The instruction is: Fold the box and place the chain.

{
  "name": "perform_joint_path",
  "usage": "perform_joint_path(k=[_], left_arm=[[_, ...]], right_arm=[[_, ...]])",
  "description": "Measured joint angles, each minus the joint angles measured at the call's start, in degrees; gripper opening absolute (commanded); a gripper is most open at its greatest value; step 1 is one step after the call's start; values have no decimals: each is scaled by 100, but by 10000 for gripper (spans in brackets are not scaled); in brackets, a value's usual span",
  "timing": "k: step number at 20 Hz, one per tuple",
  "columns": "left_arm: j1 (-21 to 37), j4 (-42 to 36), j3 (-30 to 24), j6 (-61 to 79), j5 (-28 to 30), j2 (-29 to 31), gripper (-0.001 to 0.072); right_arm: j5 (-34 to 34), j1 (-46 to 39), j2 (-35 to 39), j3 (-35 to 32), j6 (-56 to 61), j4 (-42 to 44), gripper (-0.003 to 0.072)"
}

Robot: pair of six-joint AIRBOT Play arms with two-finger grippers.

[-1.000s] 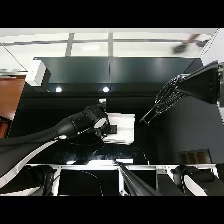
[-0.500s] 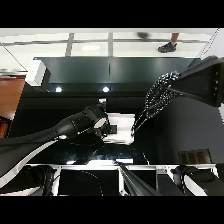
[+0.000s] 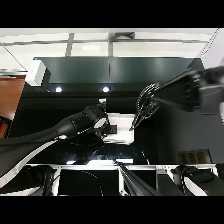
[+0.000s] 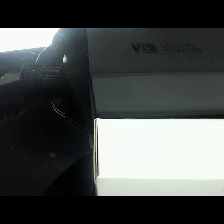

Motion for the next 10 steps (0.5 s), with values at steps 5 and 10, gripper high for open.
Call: perform_joint_path(k=[5, 10], left_arm=[[0, 0, 0, 0, -2, 0, 28], [0, -2, 0, 2, -4, 0, 28]], right_arm=[[-726, 424, -31, -964, 120, -330, 9], [-942, 551, -42, -1259, 201, -481, 9]])
